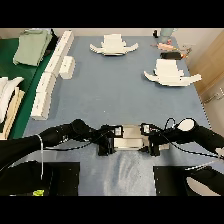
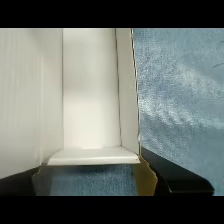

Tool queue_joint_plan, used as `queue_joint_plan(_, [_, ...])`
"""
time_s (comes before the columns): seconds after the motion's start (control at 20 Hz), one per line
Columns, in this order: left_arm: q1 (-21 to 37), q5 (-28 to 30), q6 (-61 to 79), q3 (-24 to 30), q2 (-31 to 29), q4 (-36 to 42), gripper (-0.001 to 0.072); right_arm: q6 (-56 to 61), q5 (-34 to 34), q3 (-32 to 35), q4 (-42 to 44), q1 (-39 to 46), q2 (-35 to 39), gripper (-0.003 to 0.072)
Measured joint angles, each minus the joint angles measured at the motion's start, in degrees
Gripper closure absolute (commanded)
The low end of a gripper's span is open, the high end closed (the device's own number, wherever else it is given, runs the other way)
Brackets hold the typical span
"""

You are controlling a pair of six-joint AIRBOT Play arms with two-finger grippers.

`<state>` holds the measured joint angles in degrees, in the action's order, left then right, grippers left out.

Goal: Fold the box.

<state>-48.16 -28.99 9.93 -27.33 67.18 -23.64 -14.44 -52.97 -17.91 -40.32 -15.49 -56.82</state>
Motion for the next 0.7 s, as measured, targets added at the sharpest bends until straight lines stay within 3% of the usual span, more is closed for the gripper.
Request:
queue_joint_plan(0.15, [-0.1, 0.2, 0.1, 0.0, 0.3, 0.3, 0.001, 0.0, 0.0, 0.0, 0.0, 0.0, 0.0, 0.0141])
queue_joint_plan(0.25, [-0.1, 0.3, 0.1, 0.0, 0.3, 0.5, 0.0066, 0.0, 0.0, 0.0, 0.0, 0.0, 0.0, 0.0141])
queue_joint_plan(0.7, [-1.0, 0.7, 1.5, 0.0, 0.5, 2.2, 0.0047, 0.0, 0.0, 0.0, 0.0, 0.0, 0.0, 0.0141])
